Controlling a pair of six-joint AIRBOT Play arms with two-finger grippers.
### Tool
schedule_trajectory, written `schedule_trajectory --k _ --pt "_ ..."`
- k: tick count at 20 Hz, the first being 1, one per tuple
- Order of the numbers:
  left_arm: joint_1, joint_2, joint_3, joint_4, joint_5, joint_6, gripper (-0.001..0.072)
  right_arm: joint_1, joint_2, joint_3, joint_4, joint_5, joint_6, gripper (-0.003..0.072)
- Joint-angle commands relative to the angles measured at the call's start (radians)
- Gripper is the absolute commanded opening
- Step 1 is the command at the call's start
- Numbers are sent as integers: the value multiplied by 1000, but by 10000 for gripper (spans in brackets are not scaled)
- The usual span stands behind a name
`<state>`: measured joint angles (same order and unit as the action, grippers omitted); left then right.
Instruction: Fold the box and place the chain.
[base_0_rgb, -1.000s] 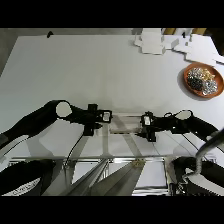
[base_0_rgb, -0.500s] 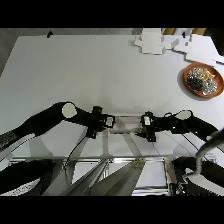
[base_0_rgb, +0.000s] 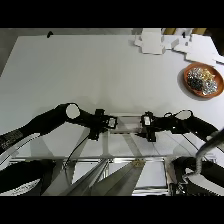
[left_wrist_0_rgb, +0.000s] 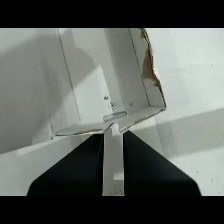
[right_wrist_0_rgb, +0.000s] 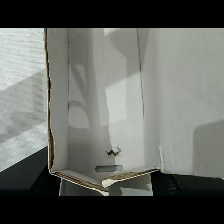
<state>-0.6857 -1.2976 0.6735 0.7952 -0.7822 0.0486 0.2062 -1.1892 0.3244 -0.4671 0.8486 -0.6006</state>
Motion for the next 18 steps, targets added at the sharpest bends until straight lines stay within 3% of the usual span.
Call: schedule_trajectory --k 1,3,8,10,13,17,18 --pt "-8 -4 0 -40 35 0 119 0 1 1 0 0 0 339" --pt "-8 -4 0 -56 39 0 117 0 1 1 0 0 0 339" --pt "-22 -16 0 -113 44 0 9 0 1 1 0 0 0 339" --pt "-39 -34 0 -134 46 0 21 0 1 1 0 0 0 339" --pt "-48 -41 0 -137 47 -3 226 0 1 1 0 0 0 339" --pt "-48 -41 0 -137 47 -35 238 0 1 1 0 0 0 339" --pt "-48 -41 0 -137 45 -37 306 0 1 1 0 0 0 339"
